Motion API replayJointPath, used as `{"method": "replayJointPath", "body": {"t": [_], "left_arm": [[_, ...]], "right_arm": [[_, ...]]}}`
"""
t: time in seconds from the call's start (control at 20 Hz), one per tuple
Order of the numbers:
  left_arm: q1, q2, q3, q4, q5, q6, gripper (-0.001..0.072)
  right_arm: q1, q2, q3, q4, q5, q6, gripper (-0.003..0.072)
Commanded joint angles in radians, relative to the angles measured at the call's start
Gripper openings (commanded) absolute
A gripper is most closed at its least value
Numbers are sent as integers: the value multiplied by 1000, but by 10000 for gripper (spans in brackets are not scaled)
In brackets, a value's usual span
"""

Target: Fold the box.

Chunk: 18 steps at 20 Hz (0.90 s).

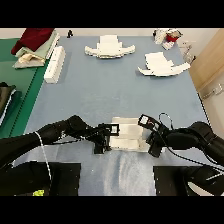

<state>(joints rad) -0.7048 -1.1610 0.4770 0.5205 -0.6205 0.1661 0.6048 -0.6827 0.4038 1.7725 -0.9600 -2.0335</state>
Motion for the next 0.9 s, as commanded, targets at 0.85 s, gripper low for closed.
{"method": "replayJointPath", "body": {"t": [0.85], "left_arm": [[1, 0, 0, -1, 0, -2, 397]], "right_arm": [[-972, -199, 57, 227, -415, 420, 1]]}}
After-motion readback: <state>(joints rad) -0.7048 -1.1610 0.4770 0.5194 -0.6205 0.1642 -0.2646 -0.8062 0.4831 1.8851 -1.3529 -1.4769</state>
